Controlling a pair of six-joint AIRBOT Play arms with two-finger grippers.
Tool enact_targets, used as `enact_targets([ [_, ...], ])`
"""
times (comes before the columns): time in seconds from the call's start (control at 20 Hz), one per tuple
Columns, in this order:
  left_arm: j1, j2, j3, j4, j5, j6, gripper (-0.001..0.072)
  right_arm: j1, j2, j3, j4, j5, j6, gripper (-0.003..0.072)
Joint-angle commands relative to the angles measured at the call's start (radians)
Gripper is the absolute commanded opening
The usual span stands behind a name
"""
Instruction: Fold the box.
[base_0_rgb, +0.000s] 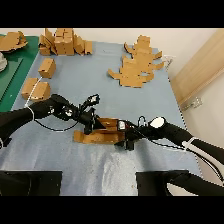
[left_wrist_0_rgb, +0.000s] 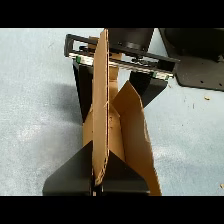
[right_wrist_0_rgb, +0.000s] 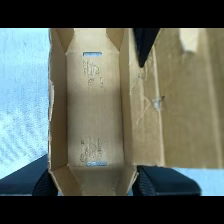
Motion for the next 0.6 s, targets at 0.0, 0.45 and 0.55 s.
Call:
enact_targets([
  [0.0,0.000,-0.001,0.000,0.000,0.000,0.000,0.0013,0.001,0.000,-0.001,-0.004,0.001,-0.010,0.0568],
  [0.45,0.000,-0.001,0.000,0.000,0.000,0.000,0.0013,0.001,-0.016,-0.001,-0.006,-0.006,-0.010,0.0568],
  [0.55,0.000,-0.001,0.000,0.000,0.000,0.000,0.0012,0.001,-0.016,-0.001,-0.005,-0.006,-0.010,0.0568],
])
